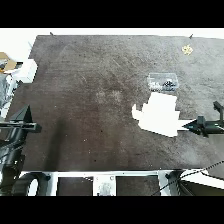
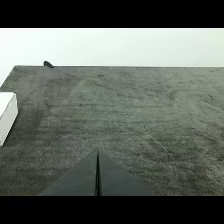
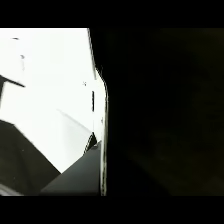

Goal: Fold the box and place the chain.

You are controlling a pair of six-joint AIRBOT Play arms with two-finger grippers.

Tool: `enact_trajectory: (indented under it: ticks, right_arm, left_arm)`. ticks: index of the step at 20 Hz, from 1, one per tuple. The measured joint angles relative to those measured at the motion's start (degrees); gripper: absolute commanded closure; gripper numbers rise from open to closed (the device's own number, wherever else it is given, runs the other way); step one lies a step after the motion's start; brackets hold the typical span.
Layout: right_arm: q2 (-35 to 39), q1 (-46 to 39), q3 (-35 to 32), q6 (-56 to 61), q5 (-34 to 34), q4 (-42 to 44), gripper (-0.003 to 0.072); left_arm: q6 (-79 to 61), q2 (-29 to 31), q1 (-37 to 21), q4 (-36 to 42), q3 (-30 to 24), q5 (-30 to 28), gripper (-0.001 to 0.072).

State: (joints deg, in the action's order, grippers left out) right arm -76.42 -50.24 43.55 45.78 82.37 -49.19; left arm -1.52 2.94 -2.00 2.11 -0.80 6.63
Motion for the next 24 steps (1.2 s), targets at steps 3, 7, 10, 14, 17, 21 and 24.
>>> enact_trajectory:
  ticks: [3,7,10,14,17,21,24]
  right_arm:
    - [3.41,5.53,-5.64,-1.31,0.79,4.63,0.0685]
    - [5.40,19.10,-9.90,-2.29,-2.95,17.46,0.0685]
    - [3.34,32.59,-7.48,-3.15,-11.72,26.77,0.0686]
    - [-5.14,46.62,2.03,-4.22,-20.04,31.28,0.0685]
    - [-11.30,51.76,9.05,-5.88,-24.04,32.26,0.0685]
    - [-14.84,54.31,13.05,-8.17,-29.00,31.10,0.0686]
    - [-15.58,55.01,13.92,-9.33,-31.15,29.83,0.0685]
  left_arm:
    - [0.00,0.00,0.00,0.00,0.00,0.00,0.0698]
    - [0.00,0.00,-0.02,0.00,0.00,0.00,0.0698]
    - [0.00,0.00,-0.02,0.00,0.00,-0.13,0.0698]
    - [0.00,0.00,0.00,0.00,0.13,-0.46,0.0698]
    - [0.00,0.00,0.00,0.00,0.17,-0.55,0.0698]
    - [-0.02,0.00,-0.02,-0.02,0.17,2.38,0.0331]
    - [-0.85,0.00,-0.02,-0.07,1.29,7.02,0.0330]
